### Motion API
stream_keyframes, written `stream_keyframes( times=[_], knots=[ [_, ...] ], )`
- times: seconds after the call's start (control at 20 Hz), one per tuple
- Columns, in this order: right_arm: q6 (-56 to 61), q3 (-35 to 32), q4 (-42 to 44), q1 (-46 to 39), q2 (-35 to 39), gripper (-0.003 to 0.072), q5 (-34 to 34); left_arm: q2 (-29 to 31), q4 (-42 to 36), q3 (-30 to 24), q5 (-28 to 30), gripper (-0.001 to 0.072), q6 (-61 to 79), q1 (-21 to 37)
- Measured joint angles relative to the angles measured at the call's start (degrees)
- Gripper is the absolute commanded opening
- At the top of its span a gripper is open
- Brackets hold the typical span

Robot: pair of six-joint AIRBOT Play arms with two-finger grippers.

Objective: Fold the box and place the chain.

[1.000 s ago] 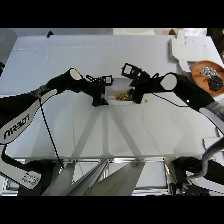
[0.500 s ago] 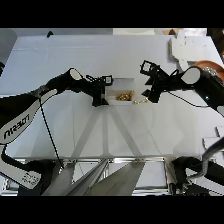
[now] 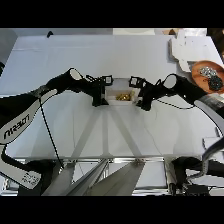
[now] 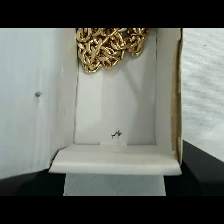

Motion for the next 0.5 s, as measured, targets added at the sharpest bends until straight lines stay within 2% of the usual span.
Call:
stream_keyframes(
  times=[0.05, 0.2, 0.25, 0.3, 0.35, 0.5],
  knots=[
    [-0.07, 0.00, 0.02, 0.22, -0.76, 0.0391, -0.28, 0.00, 0.00, -0.02, 0.02, 0.0213, 0.00, 0.00],
    [-0.04, 0.00, -0.02, 0.61, -2.97, 0.0390, -1.03, 0.00, -0.02, -0.02, 0.02, 0.0213, 0.00, 0.00],
    [0.04, 0.00, 0.00, 0.66, -3.67, 0.0326, -1.66, 0.00, -0.02, 0.00, 0.02, 0.0213, 0.00, 0.00],
    [0.50, 0.09, 0.07, 0.68, -4.11, 0.0141, -2.32, 0.00, -0.04, 0.00, 0.02, 0.0213, 0.00, 0.00],
    [1.09, 0.11, 0.07, 0.70, -4.57, 0.0021, -3.34, 0.00, -0.04, -0.02, 0.02, 0.0213, 0.00, 0.00],
    [2.47, 0.04, 0.00, 0.76, -5.35, 0.0018, -3.74, 0.00, -0.04, -0.02, 0.02, 0.0213, 0.00, 0.00]
  ],
)
